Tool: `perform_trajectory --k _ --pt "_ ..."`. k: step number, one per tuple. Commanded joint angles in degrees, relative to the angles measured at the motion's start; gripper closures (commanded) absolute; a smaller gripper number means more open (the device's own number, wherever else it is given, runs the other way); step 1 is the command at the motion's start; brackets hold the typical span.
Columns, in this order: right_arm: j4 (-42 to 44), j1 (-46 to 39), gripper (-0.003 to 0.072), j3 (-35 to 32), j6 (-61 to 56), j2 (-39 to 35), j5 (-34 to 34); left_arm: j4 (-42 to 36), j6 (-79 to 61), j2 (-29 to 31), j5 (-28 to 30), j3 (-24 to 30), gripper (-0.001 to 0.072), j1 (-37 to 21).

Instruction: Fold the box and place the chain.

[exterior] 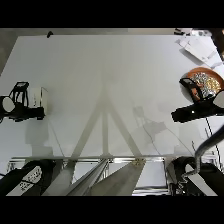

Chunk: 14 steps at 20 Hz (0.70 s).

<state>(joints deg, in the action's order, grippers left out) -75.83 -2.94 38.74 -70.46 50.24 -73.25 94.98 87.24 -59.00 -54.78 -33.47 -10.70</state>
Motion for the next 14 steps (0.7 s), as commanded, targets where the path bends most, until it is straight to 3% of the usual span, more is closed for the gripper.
perform_trajectory --k 1,7,14 --pt "0.0 0.0 0.0672 0.0 0.0 0.0 0.0 0.2 0.2 8.3 -2.9 -0.1 0.0002 -0.1" --pt "-0.2 0.0 0.0668 0.1 -1.5 0.0 0.3 -1.6 0.9 18.4 -13.8 -0.1 0.0006 0.0" --pt "-0.2 0.0 0.0668 0.1 -1.5 0.0 0.3 -14.7 0.0 21.3 -14.5 -0.1 0.0006 0.0"
